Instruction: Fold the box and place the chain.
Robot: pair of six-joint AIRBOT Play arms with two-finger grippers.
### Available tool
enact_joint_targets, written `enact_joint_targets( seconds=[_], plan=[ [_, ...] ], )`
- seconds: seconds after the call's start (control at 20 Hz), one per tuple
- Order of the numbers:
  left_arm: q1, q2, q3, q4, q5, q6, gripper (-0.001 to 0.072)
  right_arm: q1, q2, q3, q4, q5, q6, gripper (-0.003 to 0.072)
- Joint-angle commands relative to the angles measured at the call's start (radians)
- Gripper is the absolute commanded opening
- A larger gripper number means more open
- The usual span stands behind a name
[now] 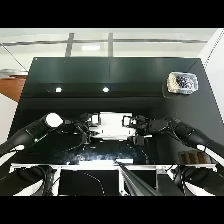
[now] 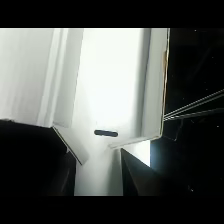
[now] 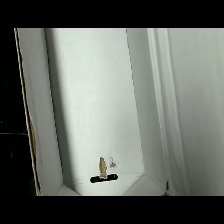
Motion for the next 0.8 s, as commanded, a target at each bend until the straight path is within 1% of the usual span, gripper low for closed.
enact_joint_targets(
  seconds=[0.0, 0.05, 0.2, 0.35, 0.45, 0.55, 0.7, 0.75],
  plan=[
    [-0.029, -0.003, 0.0, 0.0, 0.04, 0.006, 0.0305, 0.001, 0.0, 0.0, 0.0, 0.0, 0.0, 0.0408],
    [-0.036, -0.003, 0.0, 0.0, 0.036, 0.006, 0.0268, 0.001, -0.001, 0.0, 0.0, 0.0, 0.0, 0.0408],
    [-0.049, -0.003, 0.0, -0.005, 0.034, 0.006, 0.0268, 0.001, 0.0, 0.0, 0.0, 0.0, 0.0, 0.0408],
    [-0.052, -0.003, 0.0, -0.05, 0.035, 0.006, 0.0266, 0.001, -0.001, 0.0, 0.0, 0.0, 0.0, 0.0408],
    [-0.052, -0.005, 0.0, -0.06, 0.04, 0.006, 0.0198, 0.001, -0.001, 0.0, 0.0, 0.0, 0.0, 0.0408],
    [-0.053, -0.008, 0.0, -0.071, 0.042, 0.006, 0.0162, 0.001, -0.001, 0.0, 0.0, 0.001, 0.0, 0.0408],
    [-0.061, -0.027, 0.0, -0.127, 0.044, 0.042, 0.0162, 0.001, -0.001, 0.0, 0.0, 0.002, 0.0, 0.0408],
    [-0.073, -0.039, 0.0, -0.127, 0.066, 0.064, 0.0162, 0.001, -0.001, 0.0, 0.0, 0.003, 0.0, 0.0408]
  ],
)
